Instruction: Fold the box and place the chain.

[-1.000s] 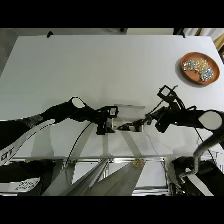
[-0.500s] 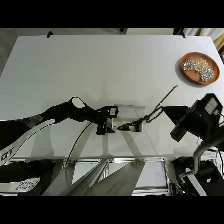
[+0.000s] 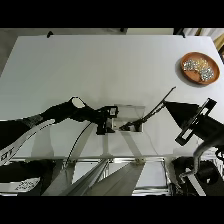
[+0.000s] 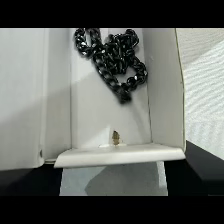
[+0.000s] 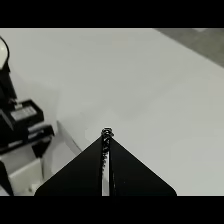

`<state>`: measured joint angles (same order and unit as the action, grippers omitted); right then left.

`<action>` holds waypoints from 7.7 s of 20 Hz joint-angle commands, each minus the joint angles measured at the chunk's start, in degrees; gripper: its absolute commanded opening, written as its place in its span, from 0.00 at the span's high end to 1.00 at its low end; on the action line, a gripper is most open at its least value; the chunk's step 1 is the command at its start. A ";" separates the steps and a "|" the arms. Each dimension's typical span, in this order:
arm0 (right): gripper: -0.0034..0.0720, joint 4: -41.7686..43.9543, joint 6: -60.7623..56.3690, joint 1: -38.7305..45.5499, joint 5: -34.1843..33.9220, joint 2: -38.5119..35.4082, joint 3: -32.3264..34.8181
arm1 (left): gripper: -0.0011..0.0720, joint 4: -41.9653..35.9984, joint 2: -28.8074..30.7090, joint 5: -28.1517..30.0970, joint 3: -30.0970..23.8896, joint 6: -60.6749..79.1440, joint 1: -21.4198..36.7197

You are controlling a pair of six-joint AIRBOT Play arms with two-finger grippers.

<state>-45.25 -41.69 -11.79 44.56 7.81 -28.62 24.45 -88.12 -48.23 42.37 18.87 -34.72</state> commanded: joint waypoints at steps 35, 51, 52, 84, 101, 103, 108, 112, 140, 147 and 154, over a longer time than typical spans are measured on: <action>0.93 7.69 1.03 -11.34 6.86 52.85 0.13 | 0.64 0.00 0.00 0.00 -0.02 0.02 0.00; 0.74 -12.72 -0.48 6.36 11.67 20.68 0.17 | 0.64 0.02 0.00 -0.02 -0.02 0.02 0.00; 0.74 -14.95 -0.46 7.56 12.57 20.57 0.39 | 0.64 0.00 0.00 0.00 -0.02 0.02 0.00; 0.93 -11.54 26.91 -1.77 3.08 36.09 7.98 | 0.64 0.00 0.00 0.00 -0.02 0.02 0.00; 0.93 -1.46 15.21 -1.79 8.35 7.74 -4.11 | 0.64 0.02 0.00 0.00 -0.02 0.02 0.00; 0.93 1.90 15.58 -1.79 8.07 7.82 -4.11 | 0.64 0.02 0.00 0.00 -0.02 0.02 0.00; 0.93 10.08 18.23 -1.84 8.00 13.22 -4.11 | 0.64 0.00 0.00 0.00 -0.02 0.02 0.00; 0.93 9.88 18.21 -1.84 12.46 24.20 -4.11 | 0.64 0.02 0.00 0.00 -0.02 0.02 0.00; 0.73 -14.78 6.25 10.40 13.84 31.89 -4.09 | 0.64 0.00 0.00 0.00 -0.02 0.02 0.00; 0.59 -26.51 -19.87 9.92 4.00 45.33 -6.19 | 0.64 0.02 0.00 0.00 -0.02 0.02 0.00; 0.59 -30.82 -15.32 2.97 6.32 55.45 -11.91 | 0.64 0.02 0.00 0.00 -0.02 0.02 0.00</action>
<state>-73.93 -58.11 -6.35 50.48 60.31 -39.11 24.45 -88.12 -48.23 42.37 18.87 -34.72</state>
